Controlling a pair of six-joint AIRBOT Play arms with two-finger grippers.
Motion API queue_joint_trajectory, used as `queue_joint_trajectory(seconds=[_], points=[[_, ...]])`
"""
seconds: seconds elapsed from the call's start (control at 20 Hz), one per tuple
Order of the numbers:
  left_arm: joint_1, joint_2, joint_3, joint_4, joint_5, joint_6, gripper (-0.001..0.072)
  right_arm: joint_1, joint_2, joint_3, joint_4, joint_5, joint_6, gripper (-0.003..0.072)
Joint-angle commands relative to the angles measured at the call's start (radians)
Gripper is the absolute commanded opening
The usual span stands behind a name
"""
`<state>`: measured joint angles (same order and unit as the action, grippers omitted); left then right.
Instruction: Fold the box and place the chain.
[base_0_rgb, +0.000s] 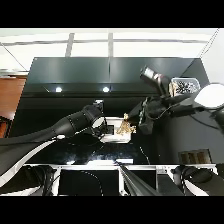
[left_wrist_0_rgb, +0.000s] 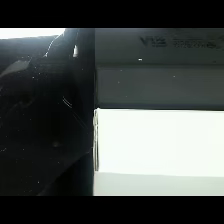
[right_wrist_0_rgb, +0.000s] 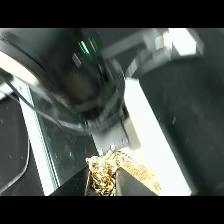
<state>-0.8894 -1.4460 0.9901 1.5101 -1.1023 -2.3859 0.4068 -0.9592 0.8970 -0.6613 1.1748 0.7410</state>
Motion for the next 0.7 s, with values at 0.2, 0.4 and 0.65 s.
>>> queue_joint_trajectory(seconds=[0.2, 0.4, 0.65], points=[[0.0, 0.0, 0.0, 0.001, 0.0, 0.0, 0.0031, 0.031, -0.063, -0.21, 0.004, -0.183, 0.005, 0.0015], [0.0, 0.0, 0.0, 0.0, 0.0, 0.0, 0.0031, 0.038, -0.088, -0.204, 0.006, -0.222, 0.007, 0.0411], [0.0, 0.0, 0.0, 0.0, 0.0, 0.0, 0.0031, -0.15, -0.078, -0.172, -0.219, -0.011, 0.007, 0.0408]])
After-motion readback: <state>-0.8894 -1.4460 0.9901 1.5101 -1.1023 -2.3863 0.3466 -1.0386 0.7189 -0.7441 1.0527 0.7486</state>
